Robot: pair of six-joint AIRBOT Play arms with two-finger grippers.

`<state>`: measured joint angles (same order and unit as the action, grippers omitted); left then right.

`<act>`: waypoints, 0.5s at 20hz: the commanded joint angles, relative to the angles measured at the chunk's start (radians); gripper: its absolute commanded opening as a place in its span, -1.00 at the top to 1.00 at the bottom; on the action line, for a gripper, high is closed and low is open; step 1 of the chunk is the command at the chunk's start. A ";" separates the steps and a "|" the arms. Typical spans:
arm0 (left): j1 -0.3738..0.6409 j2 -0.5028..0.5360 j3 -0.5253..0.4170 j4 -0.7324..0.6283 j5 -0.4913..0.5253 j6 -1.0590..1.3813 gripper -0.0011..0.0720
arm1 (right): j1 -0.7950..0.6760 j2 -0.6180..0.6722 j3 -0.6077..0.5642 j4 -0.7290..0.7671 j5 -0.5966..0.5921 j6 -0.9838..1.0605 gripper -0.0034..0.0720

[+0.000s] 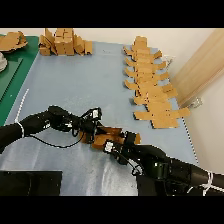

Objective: Fold the box.

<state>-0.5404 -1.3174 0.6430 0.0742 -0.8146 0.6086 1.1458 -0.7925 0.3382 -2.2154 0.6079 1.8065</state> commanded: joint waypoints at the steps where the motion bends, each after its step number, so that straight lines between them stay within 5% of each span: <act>1: -0.001 0.000 0.000 0.000 0.000 0.000 0.94 | -0.009 0.032 0.005 -0.001 -0.002 0.011 -0.98; 10: -0.001 0.000 0.000 0.000 0.000 0.000 0.94 | -0.010 0.098 0.004 0.032 0.091 0.010 -0.98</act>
<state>-0.5404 -1.3178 0.6430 0.0742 -0.8146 0.6086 1.1366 -0.7029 0.3428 -2.1857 0.6865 1.8164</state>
